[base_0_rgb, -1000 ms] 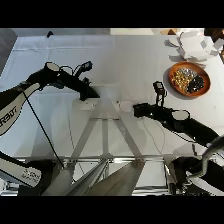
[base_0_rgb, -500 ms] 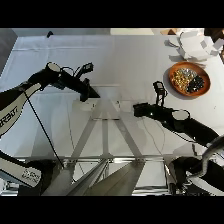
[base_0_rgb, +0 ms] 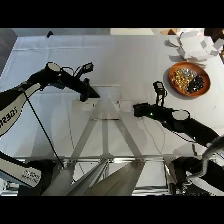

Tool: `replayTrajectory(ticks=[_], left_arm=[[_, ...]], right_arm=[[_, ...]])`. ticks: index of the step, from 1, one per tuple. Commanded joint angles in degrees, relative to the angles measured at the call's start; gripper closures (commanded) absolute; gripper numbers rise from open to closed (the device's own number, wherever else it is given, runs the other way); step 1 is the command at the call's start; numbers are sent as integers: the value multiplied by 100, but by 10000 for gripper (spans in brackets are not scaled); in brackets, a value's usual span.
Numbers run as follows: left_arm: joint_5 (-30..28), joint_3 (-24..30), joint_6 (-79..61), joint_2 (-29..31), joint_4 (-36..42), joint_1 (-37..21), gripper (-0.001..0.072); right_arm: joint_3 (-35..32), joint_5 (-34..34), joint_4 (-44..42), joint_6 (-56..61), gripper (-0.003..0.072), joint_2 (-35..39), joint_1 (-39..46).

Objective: Fold the box and place the chain.

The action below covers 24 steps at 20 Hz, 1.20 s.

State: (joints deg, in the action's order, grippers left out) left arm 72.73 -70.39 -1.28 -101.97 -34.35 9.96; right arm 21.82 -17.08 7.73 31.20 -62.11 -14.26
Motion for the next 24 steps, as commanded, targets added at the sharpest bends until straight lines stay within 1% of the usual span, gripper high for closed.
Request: replayTrajectory(ticks=[1, 3, 4, 5, 6, 7, 9, 10, 12, 16, 17, 18, 19, 21, 22, 23, 24], left_arm=[[-2, -4, 0, 4, 4, 4, 700], [-7, -2, -2, 4, 4, 4, 701], [-11, -4, -2, 4, 4, 9, 701], [-2, -2, -4, 7, 4, 13, 702], [2, -4, -4, 20, 4, 15, 704], [-2, -4, -31, 79, -7, 13, 707], [-2, -4, -111, 339, -127, -20, 709], [4, -4, -107, 538, -275, -42, 710], [179, -4, 22, 1064, -623, -109, 712], [994, 31, 994, 2181, -1217, -181, 714], [1071, 127, 1185, 2382, -1384, -166, 715], [1058, 319, 1327, 2524, -1375, -164, 715], [953, 621, 1307, 2618, -1259, -164, 714], [243, 1233, 942, 2618, -807, -164, 713], [-92, 1449, 634, 2562, -503, -164, 713], [-299, 1611, 275, 2476, -184, -162, 710], [-308, 1674, -103, 2358, -7, -146, 712]], right_arm=[[-2, -7, -7, 4, 676, -4, -7], [-2, -4, -4, 2, 675, -4, -7], [-2, -7, -7, 4, 652, -4, -7], [9, -9, -7, 4, 457, -2, -7], [26, -22, -26, 4, 198, 13, -7], [57, -22, -28, 4, 87, 68, 0], [151, 87, -24, 2, 88, 260, 0], [188, 280, -2, 0, 88, 417, 0], [192, 920, 92, 0, 89, 780, 0], [192, 2225, 146, 0, 90, 1401, 0], [192, 2461, 146, 0, 91, 1534, 0], [192, 2664, 142, 0, 91, 1641, 0], [192, 2809, 140, 0, 91, 1718, 0], [192, 3003, 109, 0, 108, 1764, 0], [192, 3008, 105, 0, 113, 1764, 0], [192, 3001, 105, 0, 113, 1764, 0], [192, 2997, 105, 0, 113, 1764, 0]])
